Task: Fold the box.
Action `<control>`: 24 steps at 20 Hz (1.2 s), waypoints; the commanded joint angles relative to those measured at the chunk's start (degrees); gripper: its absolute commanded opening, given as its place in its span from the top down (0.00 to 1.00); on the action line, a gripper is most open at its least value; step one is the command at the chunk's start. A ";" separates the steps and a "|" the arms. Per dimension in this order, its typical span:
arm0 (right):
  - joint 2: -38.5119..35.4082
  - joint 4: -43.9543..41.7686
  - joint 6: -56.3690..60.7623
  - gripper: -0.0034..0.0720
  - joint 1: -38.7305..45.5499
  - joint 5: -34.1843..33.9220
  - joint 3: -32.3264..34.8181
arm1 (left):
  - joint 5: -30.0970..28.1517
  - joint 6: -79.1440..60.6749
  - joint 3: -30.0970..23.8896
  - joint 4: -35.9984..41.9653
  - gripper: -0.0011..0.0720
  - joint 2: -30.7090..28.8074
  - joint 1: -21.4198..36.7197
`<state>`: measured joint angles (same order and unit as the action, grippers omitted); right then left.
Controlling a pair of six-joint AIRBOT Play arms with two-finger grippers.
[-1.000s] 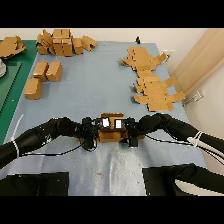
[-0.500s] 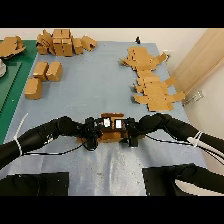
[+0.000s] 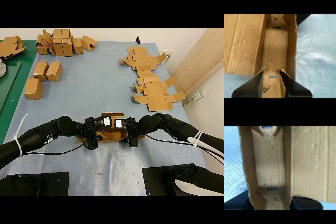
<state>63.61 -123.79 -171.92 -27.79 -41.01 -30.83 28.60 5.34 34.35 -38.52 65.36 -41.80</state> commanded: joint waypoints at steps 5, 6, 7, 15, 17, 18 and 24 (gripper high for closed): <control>-0.02 -0.07 0.00 0.29 -0.07 -0.02 -0.04 | -0.15 -0.02 0.04 1.27 0.86 0.02 -0.02; -0.02 -0.07 0.00 0.29 -0.07 -0.02 -0.04 | -0.15 0.00 0.04 1.29 0.94 0.02 -0.02; -0.02 -0.07 0.00 0.29 -0.07 -0.04 -0.04 | -0.13 -0.02 0.04 1.29 0.94 0.02 -0.02; -0.02 -0.07 0.00 0.29 -0.07 -0.04 -0.04 | -0.11 0.04 0.04 1.75 0.33 0.02 -0.02; -0.02 -0.07 0.00 0.29 -0.07 -0.02 -0.04 | -0.11 0.04 0.04 1.75 0.33 0.02 -0.02; -0.02 -0.04 0.00 0.29 -0.07 -0.02 -0.04 | -0.11 0.04 0.04 1.75 0.33 0.02 -0.02; -0.02 -0.07 0.00 0.29 -0.07 -0.02 -0.04 | -0.11 0.70 0.04 1.73 0.16 0.02 0.04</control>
